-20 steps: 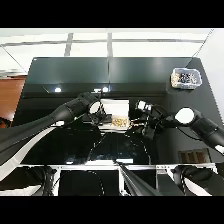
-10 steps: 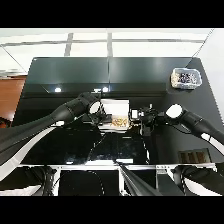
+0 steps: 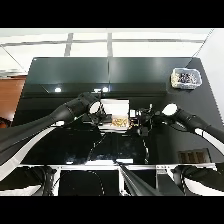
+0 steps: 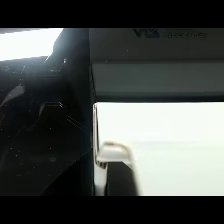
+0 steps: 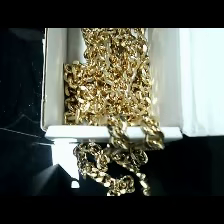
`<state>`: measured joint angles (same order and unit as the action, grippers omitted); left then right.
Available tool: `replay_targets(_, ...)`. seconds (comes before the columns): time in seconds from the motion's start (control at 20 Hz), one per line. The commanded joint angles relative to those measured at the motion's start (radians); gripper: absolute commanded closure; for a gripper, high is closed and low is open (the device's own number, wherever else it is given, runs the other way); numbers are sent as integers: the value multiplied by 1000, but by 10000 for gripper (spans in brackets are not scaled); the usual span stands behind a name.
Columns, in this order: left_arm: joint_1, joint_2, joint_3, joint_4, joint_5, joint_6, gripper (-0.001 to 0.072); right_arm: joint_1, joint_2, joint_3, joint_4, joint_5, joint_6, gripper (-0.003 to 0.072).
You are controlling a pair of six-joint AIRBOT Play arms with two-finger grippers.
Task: Fold the box and place the chain.
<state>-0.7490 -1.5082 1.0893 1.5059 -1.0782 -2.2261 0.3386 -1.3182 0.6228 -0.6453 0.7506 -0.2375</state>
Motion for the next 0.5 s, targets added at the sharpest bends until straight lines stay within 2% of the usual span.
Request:
replay_targets(0.0,0,0,1,0,0,0,684,0,-12,0,-13,-22,11,425)
replay_targets(0.05,0,0,1,0,0,0,684,0,-12,0,-14,-22,30,567)
replay_targets(0.1,0,0,1,0,0,0,685,0,-11,0,-27,-21,54,665)
replay_targets(0.25,0,0,1,0,0,0,684,0,29,0,-122,-26,182,676)
replay_targets(0.45,0,0,1,0,0,0,684,-33,178,1,-286,-11,547,677)
